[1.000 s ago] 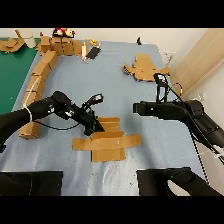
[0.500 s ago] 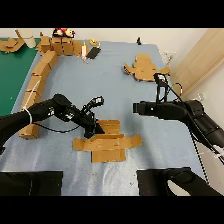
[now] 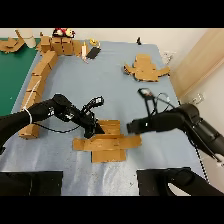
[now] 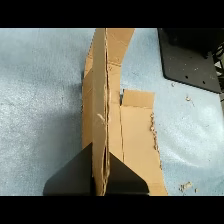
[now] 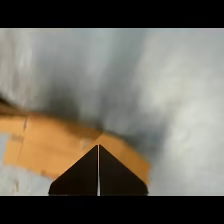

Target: Fold the box.

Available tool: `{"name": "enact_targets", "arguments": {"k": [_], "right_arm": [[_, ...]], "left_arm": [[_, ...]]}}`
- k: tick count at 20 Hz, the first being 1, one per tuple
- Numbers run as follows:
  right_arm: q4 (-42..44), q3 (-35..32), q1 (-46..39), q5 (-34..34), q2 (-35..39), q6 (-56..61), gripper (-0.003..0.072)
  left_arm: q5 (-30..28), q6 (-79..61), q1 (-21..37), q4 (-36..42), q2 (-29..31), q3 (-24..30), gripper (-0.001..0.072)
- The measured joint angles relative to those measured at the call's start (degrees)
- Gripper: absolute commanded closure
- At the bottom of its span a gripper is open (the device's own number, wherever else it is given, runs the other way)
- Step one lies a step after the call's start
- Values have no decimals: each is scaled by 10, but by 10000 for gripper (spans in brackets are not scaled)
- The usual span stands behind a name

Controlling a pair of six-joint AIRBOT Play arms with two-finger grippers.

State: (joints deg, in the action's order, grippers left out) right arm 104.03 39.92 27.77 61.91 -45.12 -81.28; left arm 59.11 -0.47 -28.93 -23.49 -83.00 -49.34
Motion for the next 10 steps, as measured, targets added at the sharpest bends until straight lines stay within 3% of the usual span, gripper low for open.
{"name": "enact_targets", "arguments": {"k": [3,6,7,8,9,10], "right_arm": [[6,-31,120,31,30,-1,683],[-47,-85,257,15,54,20,681],[-78,-105,301,2,58,29,625],[-103,-121,337,-10,59,33,398],[-128,-135,372,-26,58,33,280],[-150,-146,400,-38,53,28,277]], "left_arm": [[0,0,0,0,0,0,699],[0,0,0,0,0,0,699],[0,0,0,0,0,0,699],[0,0,0,0,0,0,699],[0,0,0,0,0,0,699],[0,0,0,0,0,0,699]]}}
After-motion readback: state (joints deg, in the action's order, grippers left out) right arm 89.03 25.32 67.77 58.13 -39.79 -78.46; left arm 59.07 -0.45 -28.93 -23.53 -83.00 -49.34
